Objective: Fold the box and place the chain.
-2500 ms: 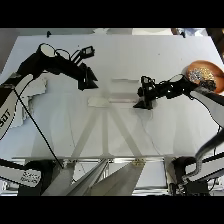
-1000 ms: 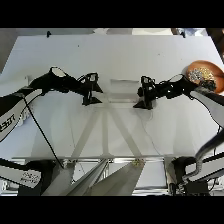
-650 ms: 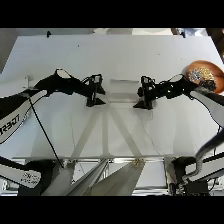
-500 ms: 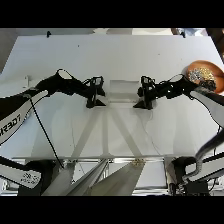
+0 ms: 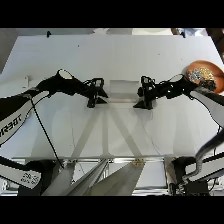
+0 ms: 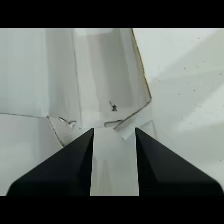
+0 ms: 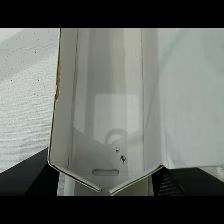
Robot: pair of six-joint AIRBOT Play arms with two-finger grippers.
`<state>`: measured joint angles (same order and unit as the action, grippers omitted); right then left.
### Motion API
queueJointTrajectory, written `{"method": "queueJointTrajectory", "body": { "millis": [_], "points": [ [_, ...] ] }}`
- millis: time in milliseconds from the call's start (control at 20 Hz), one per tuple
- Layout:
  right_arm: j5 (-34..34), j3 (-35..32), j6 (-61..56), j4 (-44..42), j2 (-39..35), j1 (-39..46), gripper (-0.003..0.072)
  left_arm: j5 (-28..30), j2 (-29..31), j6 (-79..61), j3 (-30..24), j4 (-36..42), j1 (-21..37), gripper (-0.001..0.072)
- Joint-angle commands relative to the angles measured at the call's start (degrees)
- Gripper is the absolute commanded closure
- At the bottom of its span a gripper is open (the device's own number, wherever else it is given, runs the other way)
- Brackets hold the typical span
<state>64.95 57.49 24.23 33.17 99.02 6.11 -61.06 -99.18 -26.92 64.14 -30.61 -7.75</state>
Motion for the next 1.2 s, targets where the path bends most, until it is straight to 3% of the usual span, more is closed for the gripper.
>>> {"method": "queueJointTrajectory", "body": {
  "millis": [0,250,450,550,600,750,1150],
  "points": [
    [0.0,0.0,0.0,0.0,0.0,0.0,0.017,0.5,0.0,-1.6,0.0,2.4,-0.3,0.0426],
    [0.0,0.0,0.0,0.0,0.0,0.0,0.017,-5.8,0.1,1.8,0.0,-7.5,0.9,0.0429],
    [0.0,0.0,0.0,0.0,0.0,0.0,0.017,-2.7,0.1,2.9,0.0,-7.4,3.0,0.0415],
    [0.0,0.0,0.0,0.0,0.0,0.0,0.017,0.3,0.1,3.0,0.0,-4.9,2.8,0.0238],
    [0.0,0.0,0.0,0.0,0.0,0.0,0.017,1.6,0.1,3.0,0.0,-3.4,2.6,0.0186],
    [0.0,0.0,0.0,0.0,0.0,0.0,0.017,2.8,0.0,3.1,0.0,1.3,2.1,0.019],
    [0.0,0.0,0.0,0.0,0.0,0.0,0.017,0.0,0.0,2.7,0.0,0.9,0.0,0.0214]
  ]
}}
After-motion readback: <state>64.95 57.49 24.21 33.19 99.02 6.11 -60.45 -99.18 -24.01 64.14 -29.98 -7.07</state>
